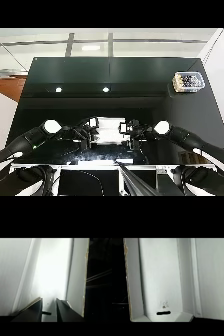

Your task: Fold the box and place the chain.

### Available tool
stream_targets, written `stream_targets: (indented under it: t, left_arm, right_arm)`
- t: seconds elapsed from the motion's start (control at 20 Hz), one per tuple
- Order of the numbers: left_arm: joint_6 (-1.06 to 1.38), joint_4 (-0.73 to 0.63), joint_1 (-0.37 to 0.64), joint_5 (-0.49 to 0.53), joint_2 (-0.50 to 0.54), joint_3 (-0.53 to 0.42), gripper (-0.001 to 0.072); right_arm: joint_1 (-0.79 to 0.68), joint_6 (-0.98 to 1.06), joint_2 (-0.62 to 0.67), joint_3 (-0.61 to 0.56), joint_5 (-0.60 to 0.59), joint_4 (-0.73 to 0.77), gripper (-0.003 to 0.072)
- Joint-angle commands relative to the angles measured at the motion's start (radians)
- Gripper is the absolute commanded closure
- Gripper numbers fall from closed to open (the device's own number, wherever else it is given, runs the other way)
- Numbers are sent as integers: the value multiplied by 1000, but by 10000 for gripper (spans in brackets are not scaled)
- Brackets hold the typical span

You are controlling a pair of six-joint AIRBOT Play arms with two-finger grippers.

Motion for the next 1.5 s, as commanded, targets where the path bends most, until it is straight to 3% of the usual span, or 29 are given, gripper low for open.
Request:
stream_targets:
  t: [0.0,0.05,0.15,0.5,0.55,0.6,0.65,0.85,1.05,1.2,1.35,1.45]
  left_arm:
    - [0,11,-3,11,-1,0,485]
    - [0,11,-3,11,-1,0,454]
    - [0,11,-3,-5,-1,0,307]
    - [-1,24,-4,-49,-1,0,281]
    - [-1,24,-3,-48,-1,0,313]
    - [-2,24,-3,-51,0,0,508]
    - [-4,34,-2,-64,4,2,640]
    - [-255,280,22,-140,95,30,677]
    - [-484,411,192,-266,292,31,678]
    - [-883,433,458,-264,395,9,677]
    - [-1191,433,696,-319,393,-64,676]
    - [-1191,430,734,-322,362,-110,677]
  right_arm:
    - [1,0,-1,0,0,0,412]
    - [1,0,-1,0,0,0,412]
    - [1,0,-1,0,0,0,412]
    - [1,0,-1,0,0,0,412]
    - [1,0,-1,0,0,0,412]
    - [1,0,-1,0,0,0,412]
    - [1,0,-1,0,0,0,412]
    - [1,0,-1,0,0,0,412]
    - [1,0,-1,0,0,0,412]
    - [1,0,-1,0,0,0,412]
    - [1,0,-1,0,0,0,413]
    - [1,0,-1,0,0,0,413]
